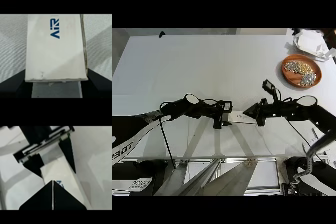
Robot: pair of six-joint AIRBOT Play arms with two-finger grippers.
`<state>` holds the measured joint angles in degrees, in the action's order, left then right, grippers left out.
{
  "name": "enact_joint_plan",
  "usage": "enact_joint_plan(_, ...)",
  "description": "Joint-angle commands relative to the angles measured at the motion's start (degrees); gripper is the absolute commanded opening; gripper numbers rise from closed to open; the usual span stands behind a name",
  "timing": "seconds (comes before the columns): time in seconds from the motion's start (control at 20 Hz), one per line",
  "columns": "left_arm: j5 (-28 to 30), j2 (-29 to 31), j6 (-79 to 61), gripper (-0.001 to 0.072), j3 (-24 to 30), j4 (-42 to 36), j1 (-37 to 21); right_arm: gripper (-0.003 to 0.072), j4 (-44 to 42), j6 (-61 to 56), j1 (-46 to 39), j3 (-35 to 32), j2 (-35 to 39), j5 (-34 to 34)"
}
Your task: Fold the box and place the chain.
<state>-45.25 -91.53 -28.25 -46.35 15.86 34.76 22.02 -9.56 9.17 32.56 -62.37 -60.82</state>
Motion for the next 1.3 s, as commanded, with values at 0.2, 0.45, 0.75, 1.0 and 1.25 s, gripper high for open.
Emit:
enact_joint_plan(0.2, 0.02, 0.02, -0.02, 0.0066, -0.04, 0.02, -0.02, 0.0019, 41.48, -49.33, -0.02, 15.54, 6.47, -5.49)
enact_joint_plan(0.45, 0.02, 0.02, -0.02, 0.0066, -0.04, 0.02, -0.02, 0.0021, 70.01, -77.81, -0.02, 16.76, 7.56, -23.63)
enact_joint_plan(0.75, 0.02, 0.02, -0.02, 0.0066, -0.04, 0.02, -0.02, 0.0021, 70.93, -83.6, -0.02, 15.91, 7.58, -25.46)
enact_joint_plan(1.0, -0.02, 0.02, -0.02, 0.0066, -0.04, 0.02, -0.02, 0.0021, 70.73, -85.42, -0.02, 11.34, 7.54, -22.97)
enact_joint_plan(1.25, 0.52, 0.48, -0.02, 0.0005, -0.04, -0.72, -0.22, 0.0021, 70.2, -86.64, -0.02, 8.04, 7.54, -21.88)
